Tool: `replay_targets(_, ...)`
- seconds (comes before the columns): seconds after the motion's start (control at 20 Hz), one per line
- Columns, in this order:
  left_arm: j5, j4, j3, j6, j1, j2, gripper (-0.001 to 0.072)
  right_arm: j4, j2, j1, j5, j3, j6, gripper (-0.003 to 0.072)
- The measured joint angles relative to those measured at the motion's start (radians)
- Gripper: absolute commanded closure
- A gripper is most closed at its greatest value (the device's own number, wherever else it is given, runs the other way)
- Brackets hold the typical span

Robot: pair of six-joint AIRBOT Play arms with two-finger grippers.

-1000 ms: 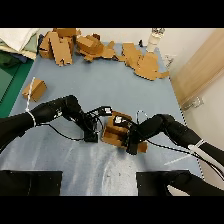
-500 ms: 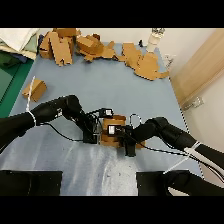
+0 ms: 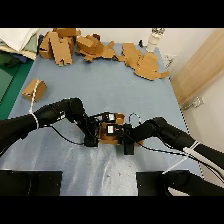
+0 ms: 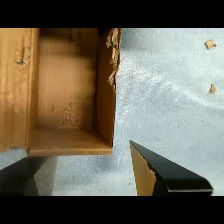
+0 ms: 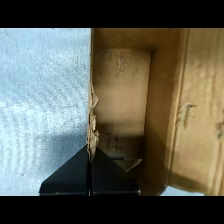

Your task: Fold the box.

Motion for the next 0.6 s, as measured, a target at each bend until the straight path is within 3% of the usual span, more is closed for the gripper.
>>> replay_targets(0.6,0.088,-0.048,0.0,-0.006,-0.004,-0.046,0.0011,-0.01,0.0,0.0,0.0,0.0,0.0,0.068)
